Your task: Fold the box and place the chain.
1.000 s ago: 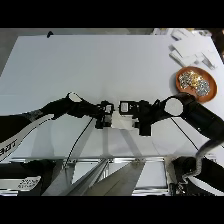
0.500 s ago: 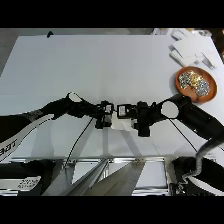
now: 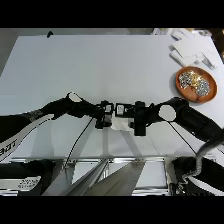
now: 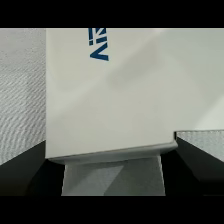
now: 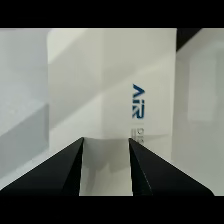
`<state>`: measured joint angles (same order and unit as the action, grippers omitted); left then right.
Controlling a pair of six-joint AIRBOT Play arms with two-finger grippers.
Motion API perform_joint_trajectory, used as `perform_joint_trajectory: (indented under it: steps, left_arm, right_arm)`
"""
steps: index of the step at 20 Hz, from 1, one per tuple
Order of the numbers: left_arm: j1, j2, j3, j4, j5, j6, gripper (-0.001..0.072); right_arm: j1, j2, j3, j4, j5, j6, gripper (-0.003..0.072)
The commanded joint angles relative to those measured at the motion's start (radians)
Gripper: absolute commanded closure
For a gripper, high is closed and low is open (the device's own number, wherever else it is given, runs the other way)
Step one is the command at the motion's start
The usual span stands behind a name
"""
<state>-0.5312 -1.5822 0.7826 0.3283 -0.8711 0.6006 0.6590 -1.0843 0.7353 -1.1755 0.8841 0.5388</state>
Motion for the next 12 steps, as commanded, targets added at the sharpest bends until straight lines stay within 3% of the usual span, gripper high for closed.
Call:
perform_joint_trajectory:
  steps: [1, 12]
  left_arm:
    - [0.0, 0.0, 0.001, 0.001, 0.0, 0.001, 0.0514]
    - [0.0, 0.0, 0.001, 0.001, -0.001, 0.001, 0.0514]
  right_arm:
    - [0.034, 0.0, -0.001, -0.002, -0.045, 0.003, 0.0392]
    - [0.04, -0.01, -0.005, 0.034, -0.037, 0.015, 0.0387]
